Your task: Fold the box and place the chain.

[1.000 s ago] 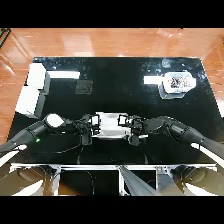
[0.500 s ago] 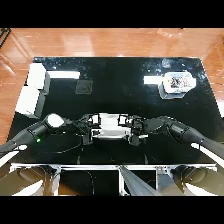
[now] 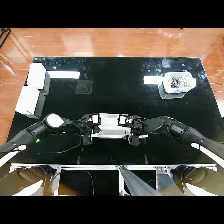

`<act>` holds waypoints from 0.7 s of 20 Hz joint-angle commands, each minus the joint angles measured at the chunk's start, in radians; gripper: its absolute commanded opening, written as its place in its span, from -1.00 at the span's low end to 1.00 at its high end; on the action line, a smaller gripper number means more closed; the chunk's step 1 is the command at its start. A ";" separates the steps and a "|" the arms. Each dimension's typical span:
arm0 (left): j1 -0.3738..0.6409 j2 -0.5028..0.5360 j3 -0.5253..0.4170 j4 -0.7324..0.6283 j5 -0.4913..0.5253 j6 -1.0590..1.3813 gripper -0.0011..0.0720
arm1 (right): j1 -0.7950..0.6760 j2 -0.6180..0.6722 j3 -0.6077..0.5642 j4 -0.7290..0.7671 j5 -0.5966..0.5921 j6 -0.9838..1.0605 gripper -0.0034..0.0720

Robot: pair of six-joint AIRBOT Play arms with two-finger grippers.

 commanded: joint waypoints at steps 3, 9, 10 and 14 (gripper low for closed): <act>0.072 0.140 0.002 0.246 -0.035 -0.369 -0.91 | 0.001 0.000 0.000 -0.001 0.000 0.000 -0.85; 0.340 0.341 0.002 0.459 -0.360 -0.758 -0.91 | 0.001 0.000 0.000 -0.001 0.000 -0.001 -0.85; 0.387 0.343 0.002 0.484 -0.396 -0.861 -0.91 | 0.001 0.000 0.000 -0.001 0.000 -0.001 -0.85; 0.615 0.339 -0.012 0.487 -0.394 -1.363 -0.91 | 0.001 -0.001 0.000 0.000 -0.001 0.000 -0.85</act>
